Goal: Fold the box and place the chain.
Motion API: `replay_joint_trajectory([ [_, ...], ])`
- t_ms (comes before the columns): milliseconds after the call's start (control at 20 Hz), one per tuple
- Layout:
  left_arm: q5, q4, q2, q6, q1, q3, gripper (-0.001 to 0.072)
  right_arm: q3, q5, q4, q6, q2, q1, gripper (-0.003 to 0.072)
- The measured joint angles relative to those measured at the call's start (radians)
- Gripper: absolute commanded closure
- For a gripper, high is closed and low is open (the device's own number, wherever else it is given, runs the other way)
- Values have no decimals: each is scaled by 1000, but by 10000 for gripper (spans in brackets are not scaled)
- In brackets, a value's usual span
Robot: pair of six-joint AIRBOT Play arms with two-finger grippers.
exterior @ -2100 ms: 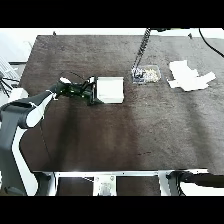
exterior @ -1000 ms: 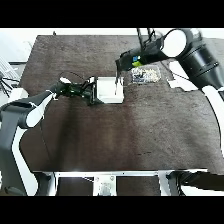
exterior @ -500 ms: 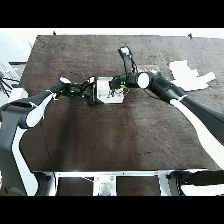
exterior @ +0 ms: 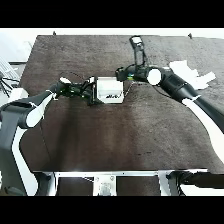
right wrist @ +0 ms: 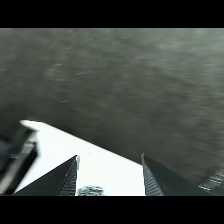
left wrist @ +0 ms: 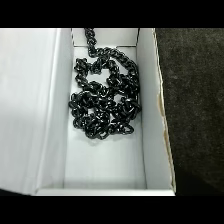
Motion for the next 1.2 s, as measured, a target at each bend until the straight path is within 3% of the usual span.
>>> replay_joint_trajectory([
  [200,0,0,0,0,0,0,360,-53,-15,2,24,-30,-128,174],
  [400,0,0,0,0,0,0,360,-63,-54,130,-40,-151,-196,156],
  [800,0,0,0,0,0,0,360,94,-69,390,-222,-402,-223,171],
  [900,0,0,0,0,0,0,360,119,-70,410,-232,-435,-226,270],
  [950,0,0,0,0,0,0,360,126,-74,415,-236,-448,-229,364],
  [1000,0,0,0,0,0,0,360,134,-79,419,-240,-457,-231,612],
  [1050,0,0,0,0,0,0,360,141,-82,423,-248,-463,-231,679],
  [1200,0,0,0,0,0,0,360,156,-51,428,-270,-431,-219,681],
])
